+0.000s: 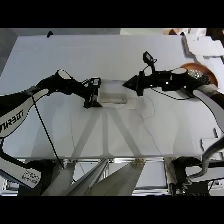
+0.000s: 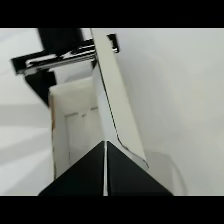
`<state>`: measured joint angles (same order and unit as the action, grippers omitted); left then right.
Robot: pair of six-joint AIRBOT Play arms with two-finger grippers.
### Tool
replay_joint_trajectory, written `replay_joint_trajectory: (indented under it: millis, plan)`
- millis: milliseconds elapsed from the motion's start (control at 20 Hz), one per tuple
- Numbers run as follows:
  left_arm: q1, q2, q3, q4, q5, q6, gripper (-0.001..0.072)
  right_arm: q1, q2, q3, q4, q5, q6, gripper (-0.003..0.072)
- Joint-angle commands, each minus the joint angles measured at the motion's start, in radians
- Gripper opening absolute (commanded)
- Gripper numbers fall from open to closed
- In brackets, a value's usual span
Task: Fold the box and place the chain.
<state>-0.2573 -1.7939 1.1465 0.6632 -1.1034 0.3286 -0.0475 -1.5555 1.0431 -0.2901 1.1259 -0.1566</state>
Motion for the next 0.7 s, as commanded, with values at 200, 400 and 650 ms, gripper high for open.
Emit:
replay_joint_trajectory:
  millis: [200,400,650]
  plan:
    - [0.000,0.000,0.000,0.000,0.000,0.000,0.0275,-0.012,0.237,-0.075,-0.439,-0.075,0.009,0.0193]
    - [0.000,0.000,0.000,0.000,0.000,0.000,0.0275,0.031,0.230,-0.167,-0.437,-0.185,-0.166,0.0195]
    - [0.000,0.000,0.000,0.000,0.000,0.000,0.0275,0.090,0.141,-0.187,-0.305,-0.225,-0.311,0.0195]
